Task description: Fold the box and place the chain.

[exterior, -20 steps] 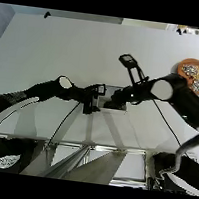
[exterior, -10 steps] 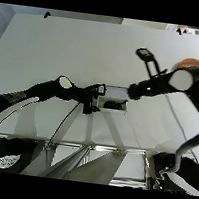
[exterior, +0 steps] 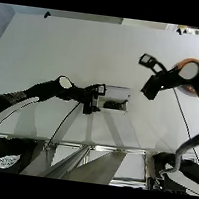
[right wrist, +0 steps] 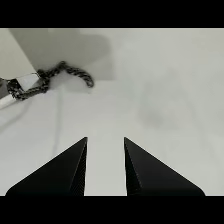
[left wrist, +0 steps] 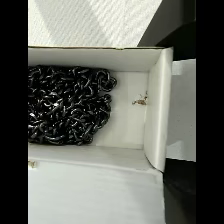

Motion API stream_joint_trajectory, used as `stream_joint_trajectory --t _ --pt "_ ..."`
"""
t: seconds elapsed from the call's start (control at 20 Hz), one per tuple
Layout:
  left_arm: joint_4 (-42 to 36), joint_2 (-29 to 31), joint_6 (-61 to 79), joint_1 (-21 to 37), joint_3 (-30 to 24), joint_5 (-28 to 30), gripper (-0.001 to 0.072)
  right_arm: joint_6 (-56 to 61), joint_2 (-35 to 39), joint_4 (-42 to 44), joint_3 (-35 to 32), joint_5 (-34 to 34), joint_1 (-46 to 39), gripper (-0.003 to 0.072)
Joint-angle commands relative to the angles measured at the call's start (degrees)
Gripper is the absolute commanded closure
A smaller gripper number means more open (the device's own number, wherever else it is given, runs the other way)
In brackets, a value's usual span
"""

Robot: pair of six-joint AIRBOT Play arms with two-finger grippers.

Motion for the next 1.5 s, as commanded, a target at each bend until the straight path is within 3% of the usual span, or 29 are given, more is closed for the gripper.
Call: stream_joint_trajectory --t 0.0,0.3,0.9,0.95,1.35,1.4,1.45 --pt "0.02 0.00 0.02 0.02 0.02 0.02 0.0316 -16.81 -8.83 4.98 -0.07 -0.42 -0.57 0.0467" --pt "0.02 0.00 0.02 0.02 0.02 0.02 0.0316 -25.07 -15.19 10.78 -0.07 -0.85 -0.57 0.0467" --pt "0.02 0.00 0.02 0.02 0.02 0.00 0.0316 -25.31 -16.52 12.26 -0.07 -5.31 -0.57 0.0474" --pt "0.02 0.00 0.02 0.02 0.02 0.00 0.0316 -25.29 -16.50 12.24 -0.07 -5.31 -0.57 0.0517" --pt "0.02 0.00 0.02 0.02 0.02 0.00 0.0316 -24.85 -16.85 8.83 -0.07 -5.35 1.36 0.0539" --pt "0.02 0.00 0.02 0.02 0.02 0.00 0.0316 -24.41 -16.83 7.74 -0.07 -5.22 1.86 0.0647" --pt "0.02 0.00 0.02 0.02 0.02 0.00 0.0316 -23.23 -16.76 7.04 -0.07 -4.98 2.08 0.0668"
